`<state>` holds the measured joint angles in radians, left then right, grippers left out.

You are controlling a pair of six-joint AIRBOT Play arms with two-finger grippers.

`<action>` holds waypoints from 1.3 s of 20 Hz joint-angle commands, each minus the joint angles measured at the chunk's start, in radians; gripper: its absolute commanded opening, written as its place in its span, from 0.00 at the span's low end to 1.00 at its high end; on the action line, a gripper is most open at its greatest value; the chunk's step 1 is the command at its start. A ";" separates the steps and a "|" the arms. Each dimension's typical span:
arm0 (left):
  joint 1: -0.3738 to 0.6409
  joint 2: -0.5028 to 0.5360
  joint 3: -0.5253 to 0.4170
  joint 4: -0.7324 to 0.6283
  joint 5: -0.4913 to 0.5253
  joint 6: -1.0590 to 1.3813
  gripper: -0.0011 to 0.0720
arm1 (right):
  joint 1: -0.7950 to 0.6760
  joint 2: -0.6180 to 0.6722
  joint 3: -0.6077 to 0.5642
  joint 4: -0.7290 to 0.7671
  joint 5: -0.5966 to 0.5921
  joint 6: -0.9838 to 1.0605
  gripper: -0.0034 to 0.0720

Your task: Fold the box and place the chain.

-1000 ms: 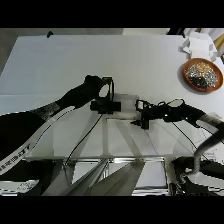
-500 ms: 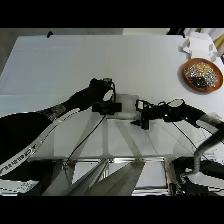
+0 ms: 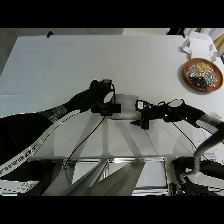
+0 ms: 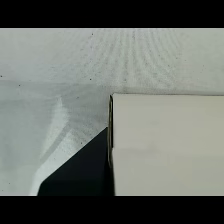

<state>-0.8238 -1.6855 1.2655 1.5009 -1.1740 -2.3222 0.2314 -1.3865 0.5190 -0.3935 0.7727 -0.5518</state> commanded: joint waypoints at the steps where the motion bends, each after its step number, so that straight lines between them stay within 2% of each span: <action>1: 0.000 0.004 -0.001 -0.003 -0.005 -0.001 0.04 | 0.000 0.001 0.000 0.001 0.001 0.001 0.58; 7: 0.002 0.024 -0.001 0.008 -0.008 0.012 0.04 | 0.000 0.001 0.000 0.002 0.001 0.001 0.58; 8: 0.002 0.024 -0.001 0.008 -0.009 0.016 0.06 | 0.000 0.001 0.000 0.002 0.001 0.001 0.58; 10: 0.002 0.024 -0.001 0.008 -0.009 0.030 0.27 | 0.000 0.001 0.000 0.001 0.001 0.001 0.58; 11: 0.002 0.024 -0.001 0.008 -0.009 0.033 0.30 | 0.000 0.001 0.000 0.002 0.001 0.001 0.58; 13: 0.002 0.024 -0.001 0.008 -0.011 0.033 0.29 | 0.000 0.001 0.000 0.002 0.001 0.001 0.58; 14: 0.002 0.024 -0.001 0.008 -0.013 0.033 0.26 | 0.000 0.001 0.000 0.001 0.001 0.001 0.58; 15: 0.002 0.024 -0.001 0.008 -0.018 0.034 0.07 | 0.000 0.001 0.000 0.002 0.001 0.001 0.58; 16: 0.002 0.024 -0.001 0.008 -0.021 0.038 0.03 | 0.000 0.001 0.000 0.001 0.001 0.001 0.58; 21: 0.002 0.024 -0.001 0.011 -0.021 0.049 0.03 | 0.000 0.001 0.000 0.001 0.001 0.001 0.58; 22: 0.002 0.025 -0.001 0.011 -0.025 0.050 0.06 | 0.000 0.001 0.000 0.001 0.001 0.001 0.58; 23: 0.002 0.029 -0.001 0.013 -0.035 0.061 0.20 | 0.000 0.001 0.000 0.001 0.001 0.001 0.58; 24: 0.008 0.036 -0.001 0.018 -0.035 0.084 0.39 | 0.000 0.001 0.000 0.002 0.001 0.001 0.58; 25: 0.015 0.045 -0.001 0.018 -0.035 0.109 0.50 | 0.000 0.001 0.000 0.002 0.001 0.001 0.58; 26: 0.023 0.059 -0.001 0.019 -0.043 0.137 0.50 | 0.000 0.001 0.000 0.001 0.001 0.001 0.58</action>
<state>-0.8131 -1.6463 1.2636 1.5200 -1.2137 -2.2421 0.2317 -1.3865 0.5186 -0.3943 0.7727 -0.5533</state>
